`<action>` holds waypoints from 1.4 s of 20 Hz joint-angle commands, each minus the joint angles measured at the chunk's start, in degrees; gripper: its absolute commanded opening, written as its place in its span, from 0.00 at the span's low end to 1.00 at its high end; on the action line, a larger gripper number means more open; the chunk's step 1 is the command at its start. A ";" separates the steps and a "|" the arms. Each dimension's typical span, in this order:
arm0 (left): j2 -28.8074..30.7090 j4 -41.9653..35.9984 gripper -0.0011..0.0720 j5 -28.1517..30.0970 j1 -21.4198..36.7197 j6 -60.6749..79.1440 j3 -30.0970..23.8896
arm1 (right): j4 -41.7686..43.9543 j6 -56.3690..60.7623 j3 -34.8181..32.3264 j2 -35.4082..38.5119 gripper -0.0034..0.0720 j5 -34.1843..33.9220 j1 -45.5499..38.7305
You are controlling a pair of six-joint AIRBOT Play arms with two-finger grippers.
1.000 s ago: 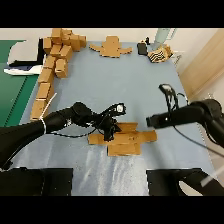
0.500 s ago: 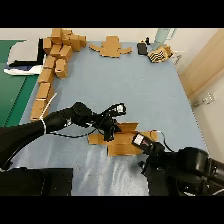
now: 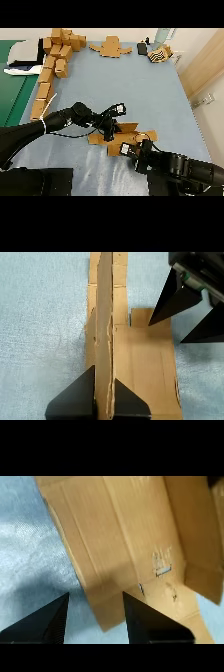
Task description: Fold the box.
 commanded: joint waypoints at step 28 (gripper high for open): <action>0.00 0.00 0.03 -0.09 0.00 0.02 0.02 | 4.94 -24.30 -0.90 8.98 1.00 12.61 -20.22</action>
